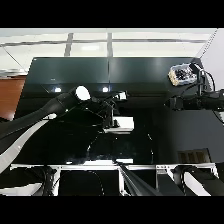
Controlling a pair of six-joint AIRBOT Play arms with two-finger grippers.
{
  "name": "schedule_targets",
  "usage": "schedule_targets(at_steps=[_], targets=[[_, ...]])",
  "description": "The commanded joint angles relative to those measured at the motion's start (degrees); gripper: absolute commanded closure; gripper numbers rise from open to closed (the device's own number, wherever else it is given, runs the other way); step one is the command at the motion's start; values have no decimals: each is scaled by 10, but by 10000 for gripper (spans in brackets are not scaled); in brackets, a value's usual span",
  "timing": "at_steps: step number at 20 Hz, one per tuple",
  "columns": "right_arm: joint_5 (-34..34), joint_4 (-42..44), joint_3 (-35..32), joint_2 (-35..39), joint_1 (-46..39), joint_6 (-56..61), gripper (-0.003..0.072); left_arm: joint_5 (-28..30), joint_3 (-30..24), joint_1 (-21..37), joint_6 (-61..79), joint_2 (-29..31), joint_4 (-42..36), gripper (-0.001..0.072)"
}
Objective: Fold the box and place the chain.
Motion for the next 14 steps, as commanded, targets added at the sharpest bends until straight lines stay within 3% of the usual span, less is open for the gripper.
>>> schedule_targets(at_steps=[1,7,14], targets=[[-4,0,0,0,0,0,669,-9,2,-3,-13,-3,8,3],[-3,0,0,0,0,0,669,-26,4,-5,-49,-3,22,2],[-3,0,0,0,0,0,668,-23,38,-57,-153,-3,160,3]])
